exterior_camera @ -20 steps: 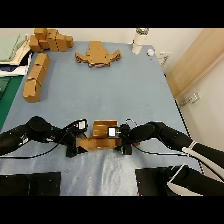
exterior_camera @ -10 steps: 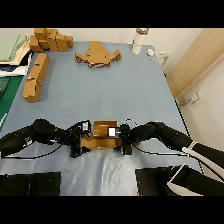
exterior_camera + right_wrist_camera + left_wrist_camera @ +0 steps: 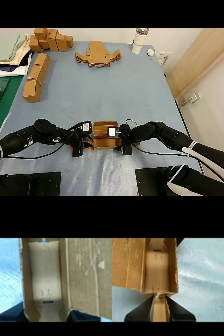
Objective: Fold the box.
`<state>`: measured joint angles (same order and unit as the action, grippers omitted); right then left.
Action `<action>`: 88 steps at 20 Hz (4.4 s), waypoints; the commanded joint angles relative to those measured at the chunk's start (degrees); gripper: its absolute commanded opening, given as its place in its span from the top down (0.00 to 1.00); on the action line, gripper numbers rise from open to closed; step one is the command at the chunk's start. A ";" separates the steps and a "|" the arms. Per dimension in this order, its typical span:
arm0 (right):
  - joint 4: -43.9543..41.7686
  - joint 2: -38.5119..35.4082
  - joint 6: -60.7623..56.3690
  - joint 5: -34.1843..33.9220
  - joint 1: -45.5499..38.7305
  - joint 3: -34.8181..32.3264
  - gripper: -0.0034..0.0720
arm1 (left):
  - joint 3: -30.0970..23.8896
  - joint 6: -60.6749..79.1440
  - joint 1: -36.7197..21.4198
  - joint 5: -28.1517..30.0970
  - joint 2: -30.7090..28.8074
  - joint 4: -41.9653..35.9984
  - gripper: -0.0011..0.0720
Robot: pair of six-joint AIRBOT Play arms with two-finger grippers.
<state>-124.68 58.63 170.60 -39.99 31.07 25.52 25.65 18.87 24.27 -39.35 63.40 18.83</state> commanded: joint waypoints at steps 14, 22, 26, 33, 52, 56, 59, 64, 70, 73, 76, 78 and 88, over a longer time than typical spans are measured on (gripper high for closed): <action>-0.02 -0.02 -0.02 0.02 -0.02 0.00 0.18 | 0.07 6.19 2.80 2.60 2.80 -7.28 0.24; -0.02 -0.02 -0.02 0.02 -0.02 0.00 0.18 | 0.37 -19.10 1.70 5.14 -2.80 11.30 0.97; -0.02 -0.02 0.00 0.02 -0.02 0.00 0.18 | 0.37 -54.12 -2.12 1.05 -14.75 26.88 0.97; -0.02 -0.02 0.00 0.02 -0.02 0.00 0.18 | -2.64 -103.16 -13.44 -8.90 -24.44 45.11 0.97; -0.02 -0.02 0.00 0.02 0.00 0.00 0.18 | -7.34 -76.83 -5.57 -0.35 -8.07 12.83 0.97; -0.02 -0.02 0.00 0.02 -0.02 0.00 0.18 | -4.37 -76.76 -3.17 0.07 -8.15 10.91 0.97; -0.02 -0.02 0.00 0.02 -0.02 0.00 0.18 | -2.93 -76.78 -3.17 -2.91 -8.15 10.93 0.97; -0.02 -0.02 0.00 0.02 -0.02 0.00 0.18 | -2.23 -78.95 -3.23 -4.31 -8.15 10.95 0.97; -0.02 -0.02 0.00 0.02 0.00 0.00 0.18 | 0.42 -78.97 -3.30 -5.22 -8.13 10.99 0.51; -0.02 -0.02 0.00 0.02 -0.02 0.00 0.18 | 0.68 -78.97 -3.28 -5.20 -8.13 10.91 0.51; -0.02 -0.02 0.00 0.02 0.00 0.00 0.18 | 0.66 -78.88 -3.17 -5.16 -7.54 8.81 0.51; -0.02 -0.02 0.00 0.02 -0.02 0.00 0.18 | 0.66 -78.88 -3.17 -3.72 -6.93 5.01 0.51; -0.02 -0.02 0.00 0.02 -0.02 0.00 0.18 | 1.75 -90.86 0.15 2.23 -6.91 7.39 0.33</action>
<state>-124.68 58.63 170.60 -39.97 31.07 25.52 26.68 -65.73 22.33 -38.54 56.45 23.16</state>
